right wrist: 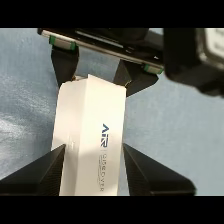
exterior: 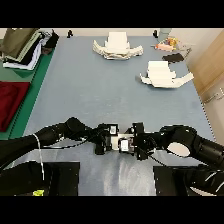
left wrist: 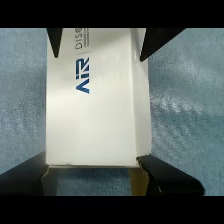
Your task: Fold the box.
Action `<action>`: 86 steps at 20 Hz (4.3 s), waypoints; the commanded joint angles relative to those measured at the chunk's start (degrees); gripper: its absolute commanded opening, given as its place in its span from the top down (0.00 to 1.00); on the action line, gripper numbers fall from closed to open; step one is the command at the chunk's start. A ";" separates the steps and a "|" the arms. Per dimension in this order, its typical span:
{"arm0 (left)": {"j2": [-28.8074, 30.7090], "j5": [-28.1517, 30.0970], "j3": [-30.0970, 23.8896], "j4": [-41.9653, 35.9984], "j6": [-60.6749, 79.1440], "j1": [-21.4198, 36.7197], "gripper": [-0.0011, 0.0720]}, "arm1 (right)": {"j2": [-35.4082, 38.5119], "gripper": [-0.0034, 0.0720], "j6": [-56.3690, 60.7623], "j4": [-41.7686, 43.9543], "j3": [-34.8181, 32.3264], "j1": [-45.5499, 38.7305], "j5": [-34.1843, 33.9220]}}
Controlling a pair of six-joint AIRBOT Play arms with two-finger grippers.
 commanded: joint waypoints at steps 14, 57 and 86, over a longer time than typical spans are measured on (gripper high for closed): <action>0.02 -0.04 0.07 0.04 0.09 0.02 0.34 | 3.78 0.29 -0.35 -3.32 -0.02 0.37 -4.22; 0.02 -0.04 0.07 0.04 0.09 0.02 0.34 | 5.86 0.95 22.21 19.98 -10.84 -0.33 -15.12; 0.02 -0.04 0.07 0.04 0.09 0.02 0.34 | 5.97 0.95 22.18 21.40 -10.86 -0.35 -17.59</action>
